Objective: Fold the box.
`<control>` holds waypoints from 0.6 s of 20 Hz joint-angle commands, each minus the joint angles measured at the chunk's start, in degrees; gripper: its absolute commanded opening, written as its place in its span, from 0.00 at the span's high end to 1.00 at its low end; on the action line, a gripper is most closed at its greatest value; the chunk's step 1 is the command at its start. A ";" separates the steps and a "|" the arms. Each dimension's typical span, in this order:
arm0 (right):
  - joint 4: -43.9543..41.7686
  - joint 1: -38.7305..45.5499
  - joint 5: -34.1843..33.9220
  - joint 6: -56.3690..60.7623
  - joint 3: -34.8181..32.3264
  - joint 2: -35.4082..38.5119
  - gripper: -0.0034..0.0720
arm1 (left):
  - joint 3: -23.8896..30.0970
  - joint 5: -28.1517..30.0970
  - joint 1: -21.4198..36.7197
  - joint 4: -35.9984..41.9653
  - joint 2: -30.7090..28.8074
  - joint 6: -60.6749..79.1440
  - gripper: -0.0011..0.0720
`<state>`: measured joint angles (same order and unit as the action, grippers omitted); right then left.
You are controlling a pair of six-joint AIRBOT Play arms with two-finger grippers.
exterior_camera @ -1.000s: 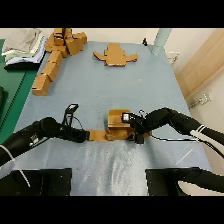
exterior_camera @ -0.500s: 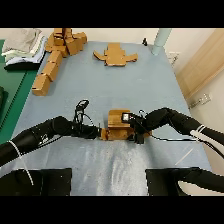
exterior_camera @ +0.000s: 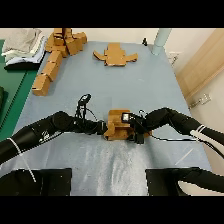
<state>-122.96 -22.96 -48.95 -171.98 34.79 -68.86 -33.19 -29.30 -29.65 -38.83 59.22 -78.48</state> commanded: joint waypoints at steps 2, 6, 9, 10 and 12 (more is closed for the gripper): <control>-0.02 0.02 0.02 0.00 0.00 0.00 0.26 | -0.37 -0.42 -0.04 0.37 0.83 0.04 0.50; -0.02 0.02 0.02 0.00 0.00 0.00 0.26 | -0.37 -0.46 -0.02 1.62 0.85 0.02 0.50; -0.02 0.02 0.00 0.00 0.00 0.00 0.26 | -0.35 -0.31 -0.02 1.53 0.85 0.04 0.50; -0.02 0.02 0.00 0.00 0.00 0.00 0.26 | -0.31 0.20 -0.02 1.53 0.87 0.04 0.50; -0.02 0.02 0.00 0.00 0.00 0.00 0.26 | -0.35 -0.15 -0.24 2.03 1.16 -1.27 0.45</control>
<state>-122.96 -22.96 -48.95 -171.98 34.79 -68.86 -33.52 -29.41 -29.69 -37.26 60.18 -78.56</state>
